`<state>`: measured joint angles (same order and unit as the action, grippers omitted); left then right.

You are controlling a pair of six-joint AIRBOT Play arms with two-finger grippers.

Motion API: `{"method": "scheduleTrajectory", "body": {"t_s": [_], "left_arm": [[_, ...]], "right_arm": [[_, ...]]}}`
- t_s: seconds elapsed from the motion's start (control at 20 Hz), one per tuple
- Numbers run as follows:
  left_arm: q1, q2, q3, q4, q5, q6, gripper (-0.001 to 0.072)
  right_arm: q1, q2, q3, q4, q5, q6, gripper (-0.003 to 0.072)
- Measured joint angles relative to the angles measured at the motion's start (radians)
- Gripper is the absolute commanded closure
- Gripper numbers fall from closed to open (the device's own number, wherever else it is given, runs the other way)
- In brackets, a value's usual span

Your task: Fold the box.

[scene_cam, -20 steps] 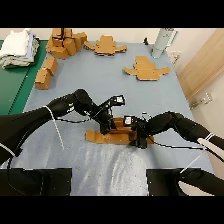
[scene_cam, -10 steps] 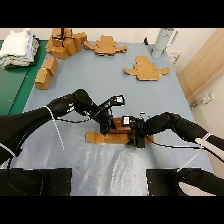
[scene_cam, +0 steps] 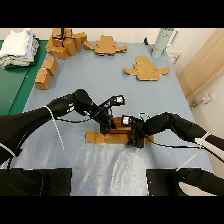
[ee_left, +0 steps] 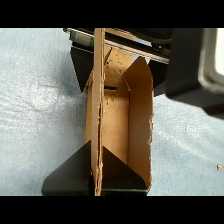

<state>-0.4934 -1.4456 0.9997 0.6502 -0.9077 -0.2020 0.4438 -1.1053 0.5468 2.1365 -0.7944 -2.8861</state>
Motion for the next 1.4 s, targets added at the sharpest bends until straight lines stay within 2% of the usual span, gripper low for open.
{"method": "scheduleTrajectory", "body": {"t_s": [0.55, 0.65, 1.4], "left_arm": [[0.000, 0.000, 0.000, 0.000, 0.000, 0.000, 0.0697], [0.000, 0.000, 0.000, 0.000, -0.001, 0.000, 0.0697], [0.000, 0.000, 0.000, 0.000, 0.000, 0.000, 0.0697]], "right_arm": [[-0.002, 0.036, -0.021, -0.005, -0.010, 0.017, -0.0009], [-0.003, 0.038, -0.032, -0.006, -0.004, 0.017, 0.0059], [0.000, 0.040, -0.045, 0.029, 0.053, -0.010, 0.0025]]}}
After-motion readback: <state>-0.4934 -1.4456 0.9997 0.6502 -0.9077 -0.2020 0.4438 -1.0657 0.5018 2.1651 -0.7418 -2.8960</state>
